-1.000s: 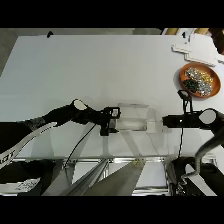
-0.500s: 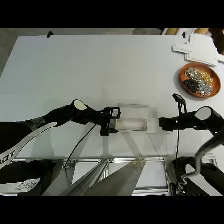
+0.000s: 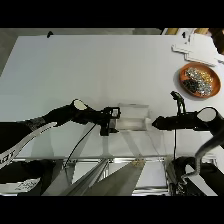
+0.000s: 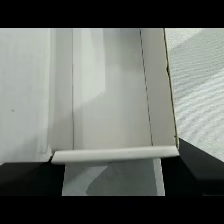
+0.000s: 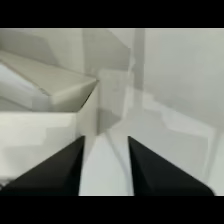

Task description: Fold the box and place the chain.

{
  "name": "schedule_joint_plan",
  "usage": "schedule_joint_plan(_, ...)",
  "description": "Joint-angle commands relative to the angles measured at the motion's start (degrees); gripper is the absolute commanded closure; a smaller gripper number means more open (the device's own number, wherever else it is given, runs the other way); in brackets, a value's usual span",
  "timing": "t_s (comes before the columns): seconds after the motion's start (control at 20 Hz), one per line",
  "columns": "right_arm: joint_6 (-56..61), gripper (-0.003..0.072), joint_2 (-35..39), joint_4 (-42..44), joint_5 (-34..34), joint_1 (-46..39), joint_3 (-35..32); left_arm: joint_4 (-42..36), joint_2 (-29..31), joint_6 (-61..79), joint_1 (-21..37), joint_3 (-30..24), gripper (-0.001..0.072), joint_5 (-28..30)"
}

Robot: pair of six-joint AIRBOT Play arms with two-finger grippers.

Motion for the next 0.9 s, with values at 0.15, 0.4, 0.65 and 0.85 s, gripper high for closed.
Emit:
schedule_joint_plan(0.15,-5.55,0.0274,2.36,8.83,1.55,3.54,-0.26,0.0,0.02,0.0,-0.02,0.02,0.054,0.02)
schedule_joint_plan(0.4,-2.23,0.0227,2.32,6.03,-3.19,7.96,-0.33,0.0,0.02,0.0,-0.02,0.02,0.054,0.0)
schedule_joint_plan(0.65,3.17,0.0228,2.32,5.79,-5.29,9.99,0.13,0.0,0.02,0.0,-0.02,0.02,0.054,0.02)
schedule_joint_plan(0.85,15.89,0.0234,1.31,-5.99,-6.16,15.34,4.09,0.0,0.02,0.0,-0.02,0.02,0.054,0.0)
